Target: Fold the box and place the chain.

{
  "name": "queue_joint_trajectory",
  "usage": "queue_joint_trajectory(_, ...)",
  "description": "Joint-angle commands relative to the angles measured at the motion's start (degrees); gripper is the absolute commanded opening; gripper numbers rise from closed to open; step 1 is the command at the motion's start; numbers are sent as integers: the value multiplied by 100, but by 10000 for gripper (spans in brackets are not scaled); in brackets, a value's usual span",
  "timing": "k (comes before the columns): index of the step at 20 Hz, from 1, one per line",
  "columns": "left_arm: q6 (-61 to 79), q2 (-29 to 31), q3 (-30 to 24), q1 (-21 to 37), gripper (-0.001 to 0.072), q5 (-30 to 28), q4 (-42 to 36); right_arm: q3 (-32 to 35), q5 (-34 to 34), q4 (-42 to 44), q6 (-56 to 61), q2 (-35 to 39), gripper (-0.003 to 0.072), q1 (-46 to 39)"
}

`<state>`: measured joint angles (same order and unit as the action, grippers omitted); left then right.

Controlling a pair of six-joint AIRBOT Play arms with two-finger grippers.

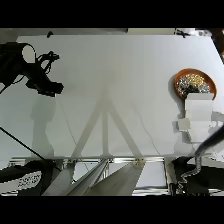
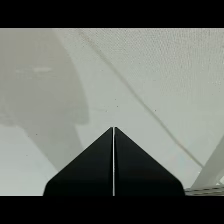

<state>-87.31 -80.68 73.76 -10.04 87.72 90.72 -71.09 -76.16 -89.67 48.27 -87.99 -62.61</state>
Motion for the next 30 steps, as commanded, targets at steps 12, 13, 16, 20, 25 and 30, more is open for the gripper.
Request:
queue_joint_trajectory(12,2,4,0,4,11,-2,0,-205,-966,894,-997,-785,95,-24)
queue_joint_trajectory(13,2,4,0,4,11,0,0,-205,-1115,920,-997,-776,44,-24)
queue_joint_trajectory(16,2,4,0,4,11,-2,0,-205,-1316,1421,-1062,-603,19,-17)
queue_joint_trajectory(20,2,4,0,4,11,0,0,-197,-1484,2774,-1285,-212,18,138)
queue_joint_trajectory(25,2,4,0,4,11,0,2,227,-1405,3292,-1386,205,17,1499)
queue_joint_trajectory(30,2,4,0,4,11,-2,0,479,-1252,3578,-1027,267,16,3064)
